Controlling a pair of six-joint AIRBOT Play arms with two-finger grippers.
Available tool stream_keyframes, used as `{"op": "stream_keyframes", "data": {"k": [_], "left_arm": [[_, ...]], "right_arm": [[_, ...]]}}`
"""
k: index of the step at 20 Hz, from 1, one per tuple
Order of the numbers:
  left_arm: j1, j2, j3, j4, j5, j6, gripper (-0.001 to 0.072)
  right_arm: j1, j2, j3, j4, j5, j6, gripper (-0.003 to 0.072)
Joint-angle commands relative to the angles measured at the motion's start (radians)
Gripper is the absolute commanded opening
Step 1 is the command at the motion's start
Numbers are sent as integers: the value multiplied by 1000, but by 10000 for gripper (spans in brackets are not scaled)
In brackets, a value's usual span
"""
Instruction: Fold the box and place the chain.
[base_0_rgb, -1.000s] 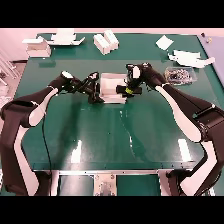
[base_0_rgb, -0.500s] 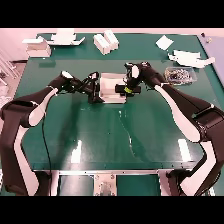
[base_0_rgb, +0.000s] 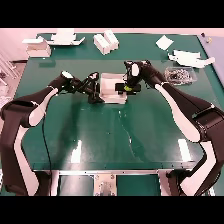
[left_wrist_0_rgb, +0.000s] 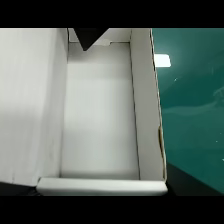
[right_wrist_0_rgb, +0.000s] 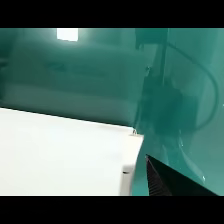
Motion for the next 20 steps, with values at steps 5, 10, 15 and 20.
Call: {"op": "stream_keyframes", "data": {"k": [5,10,15,20], "left_arm": [[1,1,0,0,1,0,541],[1,1,0,0,1,0,541],[1,1,0,0,1,0,541],[1,1,0,0,1,0,541]], "right_arm": [[-26,21,159,-94,187,-8,513],[-44,172,198,-128,185,-166,509],[-185,293,198,-200,179,-349,418],[-416,306,182,-170,126,-400,418]]}}
